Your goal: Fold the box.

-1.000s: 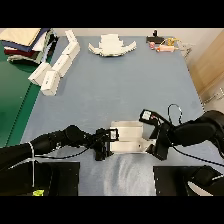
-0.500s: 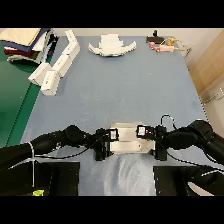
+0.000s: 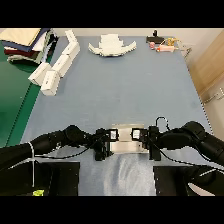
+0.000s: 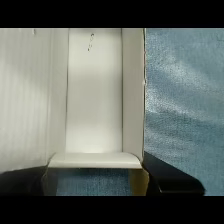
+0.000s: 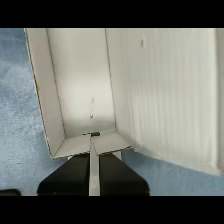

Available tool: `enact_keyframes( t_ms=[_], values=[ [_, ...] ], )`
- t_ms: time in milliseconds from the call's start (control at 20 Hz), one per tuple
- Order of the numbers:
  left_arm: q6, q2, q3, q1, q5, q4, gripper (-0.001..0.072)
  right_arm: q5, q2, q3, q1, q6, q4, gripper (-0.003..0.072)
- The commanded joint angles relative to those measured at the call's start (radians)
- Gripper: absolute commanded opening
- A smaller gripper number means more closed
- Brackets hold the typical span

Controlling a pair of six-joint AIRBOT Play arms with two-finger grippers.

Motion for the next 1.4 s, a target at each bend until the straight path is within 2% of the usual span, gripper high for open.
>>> enact_keyframes(
  t_ms=[0, 200, 250, 300, 350, 400, 800, 850, 950, 1000, 1050, 1250, 1350],
  values=[
    [0.000, 0.000, 0.000, 0.001, 0.000, 0.000, 0.0527, 0.019, -0.004, -0.001, 0.004, -0.007, 0.059, 0.0080],
    [0.000, 0.000, 0.000, 0.000, 0.000, 0.000, 0.0527, 0.045, -0.022, -0.001, 0.004, -0.008, 0.060, 0.0088],
    [0.000, 0.000, 0.000, 0.001, 0.000, 0.000, 0.0527, 0.045, -0.033, -0.001, 0.004, -0.008, 0.063, 0.0132],
    [0.000, 0.000, 0.000, 0.000, 0.000, 0.000, 0.0527, 0.045, -0.047, -0.001, 0.004, -0.007, 0.078, 0.0364],
    [0.000, 0.000, 0.000, 0.000, 0.000, 0.000, 0.0527, 0.045, -0.061, -0.001, 0.004, -0.008, 0.099, 0.0545],
    [0.000, 0.000, 0.000, 0.000, 0.000, 0.000, 0.0527, 0.045, -0.073, -0.001, 0.004, -0.008, 0.113, 0.0583],
    [0.000, 0.000, 0.000, 0.000, 0.000, 0.000, 0.0527, 0.044, -0.083, -0.001, 0.004, -0.007, 0.068, 0.0581],
    [0.000, 0.000, 0.000, 0.000, 0.000, 0.000, 0.0527, 0.039, -0.083, 0.000, 0.004, -0.006, 0.053, 0.0559],
    [0.000, 0.000, 0.000, 0.001, 0.000, 0.000, 0.0527, -0.026, -0.083, 0.019, 0.004, 0.101, 0.010, 0.0164],
    [0.000, 0.000, 0.000, 0.001, 0.000, 0.000, 0.0527, -0.064, -0.083, 0.039, 0.004, 0.206, -0.036, 0.0120],
    [0.000, 0.000, 0.000, 0.001, 0.000, 0.000, 0.0527, -0.105, -0.083, 0.062, 0.004, 0.309, -0.097, 0.0023],
    [0.000, 0.000, 0.000, 0.000, 0.000, 0.000, 0.0527, -0.273, -0.082, 0.161, 0.004, 0.618, -0.332, 0.0005],
    [0.000, 0.000, 0.000, 0.000, 0.000, 0.000, 0.0527, -0.317, -0.075, 0.194, -0.002, 0.946, -0.566, 0.0004]
  ],
)
